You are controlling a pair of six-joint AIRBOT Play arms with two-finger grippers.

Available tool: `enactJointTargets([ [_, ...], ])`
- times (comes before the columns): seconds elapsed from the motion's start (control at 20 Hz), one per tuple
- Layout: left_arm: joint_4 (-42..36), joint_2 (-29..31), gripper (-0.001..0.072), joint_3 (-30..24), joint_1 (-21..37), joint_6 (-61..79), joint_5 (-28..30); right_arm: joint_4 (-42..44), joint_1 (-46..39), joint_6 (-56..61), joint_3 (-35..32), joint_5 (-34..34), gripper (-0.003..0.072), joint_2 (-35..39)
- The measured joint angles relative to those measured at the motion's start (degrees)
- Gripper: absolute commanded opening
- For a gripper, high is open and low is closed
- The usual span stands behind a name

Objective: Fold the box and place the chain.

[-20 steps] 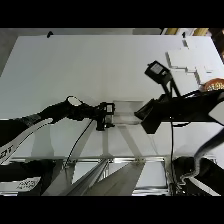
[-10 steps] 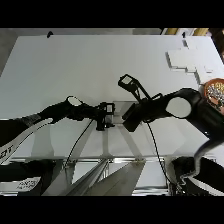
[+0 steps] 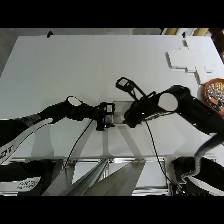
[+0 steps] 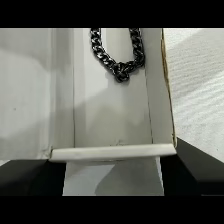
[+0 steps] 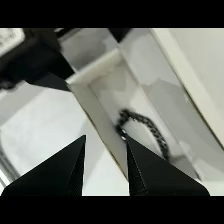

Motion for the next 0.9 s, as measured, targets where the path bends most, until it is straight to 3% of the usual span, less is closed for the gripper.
enactJointTargets([
  [0.15,0.0,0.0,0.0009,0.0,0.0,0.0,0.0,-1.1,-6.2,-5.7,0.1,5.4,0.0181,4.0],
  [0.45,0.0,0.0,0.0009,0.0,0.0,0.0,0.0,-1.6,-19.5,-31.3,-2.0,11.7,0.0176,7.2],
  [0.9,0.0,0.0,0.0009,0.0,0.0,0.0,0.0,5.3,-22.4,-59.6,-14.1,3.8,0.0147,0.2],
])
